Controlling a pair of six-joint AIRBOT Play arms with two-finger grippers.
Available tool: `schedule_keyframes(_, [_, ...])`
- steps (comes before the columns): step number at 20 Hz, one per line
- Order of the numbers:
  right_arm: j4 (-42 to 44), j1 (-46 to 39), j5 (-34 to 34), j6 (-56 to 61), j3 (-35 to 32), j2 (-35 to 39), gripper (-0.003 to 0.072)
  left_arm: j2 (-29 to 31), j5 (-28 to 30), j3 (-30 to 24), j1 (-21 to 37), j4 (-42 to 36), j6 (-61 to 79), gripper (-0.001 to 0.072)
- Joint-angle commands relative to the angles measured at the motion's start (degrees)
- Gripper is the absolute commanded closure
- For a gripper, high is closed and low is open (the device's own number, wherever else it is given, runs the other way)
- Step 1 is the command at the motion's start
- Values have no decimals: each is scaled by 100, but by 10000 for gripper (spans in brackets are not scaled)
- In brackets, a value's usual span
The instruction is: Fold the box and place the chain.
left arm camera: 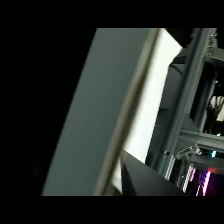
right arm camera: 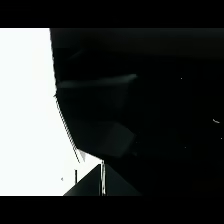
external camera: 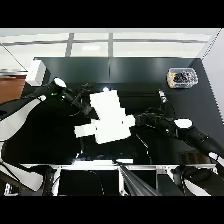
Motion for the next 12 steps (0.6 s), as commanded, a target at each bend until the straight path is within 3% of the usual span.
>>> schedule_keyframes(1, [-81, 4, 9, 0, 0, 2, 673, -35, 57, 101, -28, 111, 4, 493])
schedule_keyframes(2, [-170, 4, 9, 2, 0, 2, 673, -35, 42, 101, -28, 111, 4, 505])
schedule_keyframes(3, [-216, 4, 9, 0, 2, 2, 673, -35, 33, 101, -28, 111, 31, 616])
schedule_keyframes(4, [-210, -4, 7, 2, 4, 2, 669, -33, 22, 101, -17, 107, 114, 682])
schedule_keyframes(5, [-214, -50, 68, 2, 35, 7, 528, -33, 7, 101, -7, 109, 111, 684])
schedule_keyframes(6, [-223, -151, 210, 2, 94, 7, 223, -26, 7, 101, 0, 114, 111, 685])
schedule_keyframes(7, [-372, -286, 420, 2, 195, 7, 13, -7, 9, 101, -4, 111, 111, 685])
schedule_keyframes(10, [-1862, -881, 1617, 4, 824, 9, -2, 184, 20, 96, -9, 118, 232, 688])
schedule_keyframes(12, [-2791, -1294, 2605, 2, 1373, 9, -2, 485, 348, -39, -48, 129, 267, 690])
